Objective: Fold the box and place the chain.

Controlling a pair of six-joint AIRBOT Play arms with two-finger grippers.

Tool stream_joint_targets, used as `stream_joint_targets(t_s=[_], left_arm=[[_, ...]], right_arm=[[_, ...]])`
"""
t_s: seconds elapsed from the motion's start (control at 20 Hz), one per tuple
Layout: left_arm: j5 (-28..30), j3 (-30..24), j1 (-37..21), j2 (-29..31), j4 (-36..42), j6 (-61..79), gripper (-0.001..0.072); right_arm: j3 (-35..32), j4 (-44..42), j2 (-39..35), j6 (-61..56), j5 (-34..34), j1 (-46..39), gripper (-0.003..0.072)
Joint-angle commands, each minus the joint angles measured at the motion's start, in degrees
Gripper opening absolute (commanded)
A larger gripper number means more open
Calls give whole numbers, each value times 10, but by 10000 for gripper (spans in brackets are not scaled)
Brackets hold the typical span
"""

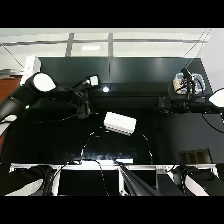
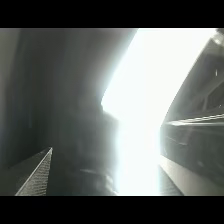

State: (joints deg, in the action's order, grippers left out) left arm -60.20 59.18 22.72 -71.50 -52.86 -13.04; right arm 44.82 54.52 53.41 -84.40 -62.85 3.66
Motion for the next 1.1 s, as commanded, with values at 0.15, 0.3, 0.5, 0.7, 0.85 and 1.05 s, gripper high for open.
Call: stream_joint_targets(t_s=[0.15,0.3,0.5,0.7,0.85,1.05], left_arm=[[26,20,88,-96,60,207,717],[11,20,107,-116,84,207,717],[17,20,109,-130,101,207,718],[18,20,111,-146,112,208,718],[32,20,112,-150,112,208,718],[32,20,113,-153,114,207,717]], right_arm=[[1,33,0,0,12,-1,24],[1,34,0,0,11,-1,23],[1,36,0,0,18,-1,23],[1,39,0,0,21,-1,23],[1,39,0,0,21,-1,22],[1,39,0,0,21,-1,23]])
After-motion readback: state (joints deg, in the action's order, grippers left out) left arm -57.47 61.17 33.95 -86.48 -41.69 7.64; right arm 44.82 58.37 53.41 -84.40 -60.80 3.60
